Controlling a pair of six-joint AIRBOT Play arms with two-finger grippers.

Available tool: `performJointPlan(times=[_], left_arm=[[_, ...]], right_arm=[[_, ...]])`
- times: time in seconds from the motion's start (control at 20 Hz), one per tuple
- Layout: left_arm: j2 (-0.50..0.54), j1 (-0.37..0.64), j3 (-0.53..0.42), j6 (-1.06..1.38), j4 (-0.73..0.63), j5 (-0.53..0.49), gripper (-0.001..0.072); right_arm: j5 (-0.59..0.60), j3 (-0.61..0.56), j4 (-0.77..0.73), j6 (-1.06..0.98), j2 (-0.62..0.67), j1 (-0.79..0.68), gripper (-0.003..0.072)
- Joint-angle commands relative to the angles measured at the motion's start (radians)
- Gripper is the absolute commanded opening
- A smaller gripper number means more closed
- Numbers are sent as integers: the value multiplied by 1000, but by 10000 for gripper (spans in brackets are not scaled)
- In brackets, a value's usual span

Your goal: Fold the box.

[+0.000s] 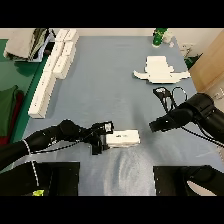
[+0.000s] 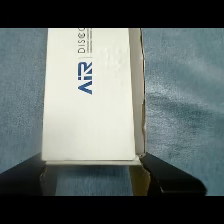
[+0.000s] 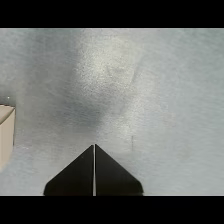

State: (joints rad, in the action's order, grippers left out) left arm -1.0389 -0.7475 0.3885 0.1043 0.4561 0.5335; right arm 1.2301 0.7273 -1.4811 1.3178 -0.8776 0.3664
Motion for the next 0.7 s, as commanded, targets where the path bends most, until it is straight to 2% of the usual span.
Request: performJointPlan(times=[0.0, 0.3, 0.35, 0.4, 0.65], left_arm=[[0, 0, 1, 0, 0, 1, 603], [-22, 0, 1, 0, 0, 0, 613], [-27, 0, 1, 0, 0, 0, 628], [-32, 0, 1, -1, 0, -1, 720], [-34, 0, 1, 1, -12, -3, 720]], right_arm=[[0, 1, 0, 0, 0, 1, 18], [0, 1, 0, 0, 0, 1, 17], [0, 1, 0, 0, 0, 1, 17], [0, 1, 0, 1, 0, 1, 17], [0, 1, 0, 0, 0, 1, 18]])
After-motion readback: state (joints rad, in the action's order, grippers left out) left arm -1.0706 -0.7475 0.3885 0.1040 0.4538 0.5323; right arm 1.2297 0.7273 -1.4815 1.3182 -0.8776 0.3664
